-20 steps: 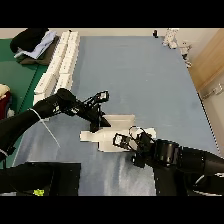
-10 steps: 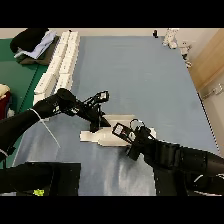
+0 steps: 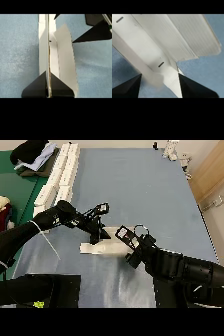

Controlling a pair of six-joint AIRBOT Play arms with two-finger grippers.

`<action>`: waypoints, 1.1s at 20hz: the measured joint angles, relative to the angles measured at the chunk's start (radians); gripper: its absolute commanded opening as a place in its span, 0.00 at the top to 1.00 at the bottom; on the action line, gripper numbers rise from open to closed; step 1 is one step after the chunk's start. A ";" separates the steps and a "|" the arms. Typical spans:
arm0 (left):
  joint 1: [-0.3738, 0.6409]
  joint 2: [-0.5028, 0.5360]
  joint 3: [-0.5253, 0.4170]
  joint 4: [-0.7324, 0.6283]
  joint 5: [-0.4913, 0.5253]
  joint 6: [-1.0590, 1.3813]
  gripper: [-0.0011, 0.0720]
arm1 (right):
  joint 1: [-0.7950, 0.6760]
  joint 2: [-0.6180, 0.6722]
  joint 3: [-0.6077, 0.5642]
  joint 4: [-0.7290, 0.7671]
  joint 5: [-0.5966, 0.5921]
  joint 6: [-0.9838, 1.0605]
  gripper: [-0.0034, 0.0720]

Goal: Fold the box.

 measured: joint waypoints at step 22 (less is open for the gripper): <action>0.000 0.000 0.000 0.000 0.000 0.000 0.97 | -0.019 0.000 0.026 0.481 0.024 -0.393 0.00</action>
